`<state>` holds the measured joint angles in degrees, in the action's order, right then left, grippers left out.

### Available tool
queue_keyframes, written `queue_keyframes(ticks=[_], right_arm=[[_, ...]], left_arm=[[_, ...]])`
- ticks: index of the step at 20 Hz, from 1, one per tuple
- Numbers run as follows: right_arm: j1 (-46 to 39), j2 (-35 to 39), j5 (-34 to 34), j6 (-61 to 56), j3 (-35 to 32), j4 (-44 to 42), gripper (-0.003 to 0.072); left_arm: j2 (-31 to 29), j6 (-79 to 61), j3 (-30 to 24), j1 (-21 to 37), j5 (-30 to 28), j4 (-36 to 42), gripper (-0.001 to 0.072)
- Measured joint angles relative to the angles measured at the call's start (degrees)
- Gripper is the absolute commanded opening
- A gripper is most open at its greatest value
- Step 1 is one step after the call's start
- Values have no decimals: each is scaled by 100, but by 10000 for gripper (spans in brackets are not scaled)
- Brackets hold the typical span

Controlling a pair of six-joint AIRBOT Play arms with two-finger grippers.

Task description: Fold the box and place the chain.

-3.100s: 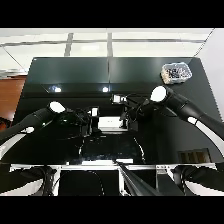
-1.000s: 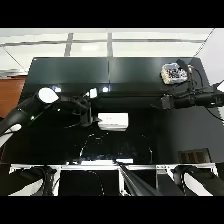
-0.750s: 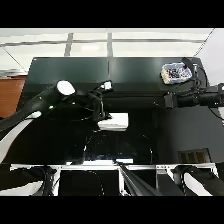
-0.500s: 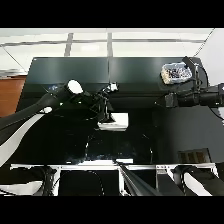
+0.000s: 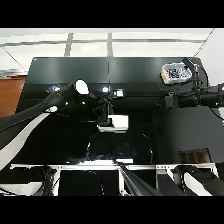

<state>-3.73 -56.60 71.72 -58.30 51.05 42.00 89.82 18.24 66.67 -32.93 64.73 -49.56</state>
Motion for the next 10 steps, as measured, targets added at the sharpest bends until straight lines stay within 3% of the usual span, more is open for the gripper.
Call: queue_keyframes(ticks=[6, 7, 8, 9, 10], right_arm=[[0, 0, -31, 0, 0, 15, 22], [0, 0, -33, 2, 0, 17, 22], [0, 0, -35, 0, 0, 15, 22], [0, 0, -37, 0, 0, 15, 22], [0, 0, -37, 0, 0, 15, 22]], left_arm=[[2, 586, 149, -522, -28, -986, 711], [7, 734, 155, -619, -111, -1193, 681], [7, 857, 160, -697, -175, -1384, 573], [7, 966, 170, -767, -247, -1569, 387], [4, 1064, 199, -811, -280, -1729, 331]])
